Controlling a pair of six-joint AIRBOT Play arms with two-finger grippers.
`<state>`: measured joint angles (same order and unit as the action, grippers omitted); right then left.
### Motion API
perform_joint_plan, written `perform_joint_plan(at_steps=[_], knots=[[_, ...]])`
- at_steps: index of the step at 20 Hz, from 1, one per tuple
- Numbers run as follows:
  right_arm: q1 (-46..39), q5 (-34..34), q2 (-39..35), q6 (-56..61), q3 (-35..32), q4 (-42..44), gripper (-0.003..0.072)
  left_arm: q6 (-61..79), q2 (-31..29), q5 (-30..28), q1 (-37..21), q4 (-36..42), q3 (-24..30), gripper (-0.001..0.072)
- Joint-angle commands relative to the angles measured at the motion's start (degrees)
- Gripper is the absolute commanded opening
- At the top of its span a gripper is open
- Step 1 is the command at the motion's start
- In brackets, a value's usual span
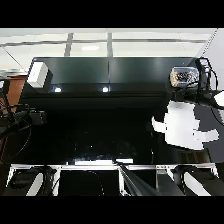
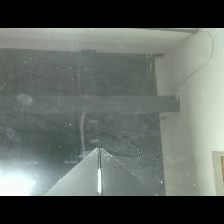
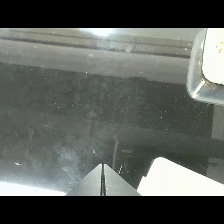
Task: Fold the box and place the chain.
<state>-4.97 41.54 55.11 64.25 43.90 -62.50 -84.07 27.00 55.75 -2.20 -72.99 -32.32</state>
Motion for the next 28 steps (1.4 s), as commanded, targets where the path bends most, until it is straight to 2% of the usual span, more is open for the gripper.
perform_joint_plan(at_steps=[1, 7, 8, 9, 10, 11, 14, 17, 20, 22, 24, 28], knots=[[-0.02, -0.26, 0.02, 0.02, -0.02, 0.20, 0.0015, 0.00, -0.04, -0.24, 0.02, 0.00, 0.04, 0.0025], [-0.02, -1.14, 0.04, 0.00, -0.04, 4.63, 0.0015, -0.15, -0.02, -6.64, 0.02, 0.94, 0.07, 0.0026], [-0.02, -2.49, 0.04, 0.04, -0.02, 4.31, 0.0049, -0.17, 0.02, -7.02, 0.02, 2.60, 0.07, 0.0034], [-0.04, -3.45, 0.04, 0.07, -0.04, 3.91, 0.0416, -0.20, 0.46, -7.96, 0.02, 5.07, 0.07, 0.0242], [-0.07, -3.39, 0.04, 0.17, -0.02, 3.45, 0.0718, -0.02, 1.29, -8.46, 0.15, 8.22, 0.07, 0.0627], [-0.46, -2.01, 0.04, 1.84, 0.09, 2.67, 0.0718, 1.77, 2.49, -8.61, 0.39, 11.32, 0.04, 0.0709], [-7.65, 1.84, 0.04, 12.52, 0.74, -3.34, 0.0717, 4.42, 5.99, -5.86, 1.31, 13.05, -0.76, 0.0712], [-23.47, 7.19, 0.04, 15.04, 1.03, -8.35, 0.0717, 4.33, 8.31, -4.09, 1.31, 13.03, -0.92, 0.0712], [-39.89, 10.56, 0.04, 15.26, 1.03, -7.98, 0.0717, 4.35, 9.25, -6.36, 1.31, 13.03, -0.92, 0.0711], [-47.45, 10.60, 0.57, 13.18, 1.05, -7.96, 0.0716, 4.33, 9.22, -7.89, 1.31, 13.09, -0.92, 0.0710], [-51.39, 13.20, 3.30, 7.72, 1.25, -8.02, 0.0716, 4.35, 9.22, -8.66, 1.31, 13.05, -0.92, 0.0710], [-51.25, 28.17, 12.33, -5.55, 1.44, -8.09, 0.0716, 4.33, 9.22, -11.76, 1.33, 13.75, -0.92, 0.0710]])
